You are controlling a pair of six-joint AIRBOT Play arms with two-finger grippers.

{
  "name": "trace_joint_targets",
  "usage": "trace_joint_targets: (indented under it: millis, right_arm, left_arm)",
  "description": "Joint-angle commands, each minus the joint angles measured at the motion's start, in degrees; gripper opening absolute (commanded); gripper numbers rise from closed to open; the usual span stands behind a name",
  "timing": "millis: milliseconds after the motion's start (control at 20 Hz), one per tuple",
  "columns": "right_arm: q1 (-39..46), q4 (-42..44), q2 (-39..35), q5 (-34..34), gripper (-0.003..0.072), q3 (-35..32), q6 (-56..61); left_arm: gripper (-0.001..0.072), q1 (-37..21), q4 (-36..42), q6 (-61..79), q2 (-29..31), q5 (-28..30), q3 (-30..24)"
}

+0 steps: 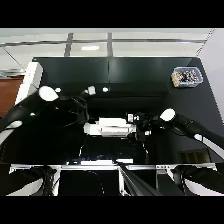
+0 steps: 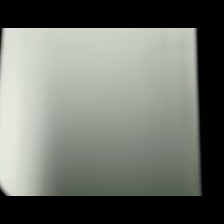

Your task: Fold the box and place the chain.

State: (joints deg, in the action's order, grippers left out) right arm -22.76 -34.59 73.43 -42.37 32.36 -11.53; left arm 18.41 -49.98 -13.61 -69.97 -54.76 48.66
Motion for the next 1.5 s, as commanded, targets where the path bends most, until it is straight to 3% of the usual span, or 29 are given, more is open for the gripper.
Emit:
trace_joint_targets:
  millis: [0, 100, 150, 250, 300, 400, 650, 750, 950, 1100, 1200, 1450]
  right_arm:
    - [0.02, 0.02, 0.04, 0.09, 0.0399, 0.0, 0.04]
    - [0.0, 0.02, 0.04, 0.11, 0.0399, 0.0, 0.04]
    - [0.02, 0.02, 0.04, 0.11, 0.0399, 0.0, 0.09]
    - [0.02, 0.02, 0.04, 0.11, 0.0399, 0.0, 0.09]
    - [0.02, 0.02, 0.04, 0.11, 0.0399, 0.0, 0.09]
    - [0.02, 0.02, 0.04, 0.11, 0.0399, 0.0, 0.09]
    - [0.02, 0.02, 0.04, 0.11, 0.0399, 0.0, 0.09]
    - [0.02, 0.04, 0.04, 0.15, 0.0399, 0.0, 0.13]
    - [0.02, 0.04, 0.04, 0.22, 0.0399, 0.0, 0.17]
    - [0.02, 0.04, 0.04, 0.22, 0.0399, 0.0, 0.17]
    - [0.02, 0.04, 0.04, 0.22, 0.0399, 0.0, 0.17]
    - [0.02, 0.04, 0.04, 0.22, 0.0399, 0.0, 0.17]
  left_arm:
    - [0.0586, -5.18, -3.39, -18.58, 6.4, -11.85, 0.22]
    - [0.0114, -6.23, -2.43, -28.17, 6.58, -20.83, 0.0]
    - [0.0029, -5.9, -0.2, -30.88, 6.25, -24.13, -1.07]
    - [0.0026, -3.28, 7.17, -32.09, 5.73, -25.22, -5.77]
    - [0.0026, -1.11, 8.17, -32.06, 5.7, -22.86, -8.33]
    - [0.0026, 2.29, 14.29, -31.65, 5.73, -13.09, -11.98]
    - [0.0027, 3.52, 43.47, -16.26, 5.62, 17.88, -13.84]
    - [0.0027, 3.41, 44.24, -12.92, 4.31, 23.17, -12.26]
    - [0.0027, 4.7, 27.91, -16.85, -1.86, 20.81, -6.45]
    - [0.0027, 4.72, 13.35, -27.91, -8.41, 10.38, -1.92]
    - [0.0027, 4.72, 11.13, -29.07, -12.09, 2.69, 0.13]
    - [0.0027, 4.68, 11.19, -29.55, -13.88, 1.03, 0.55]
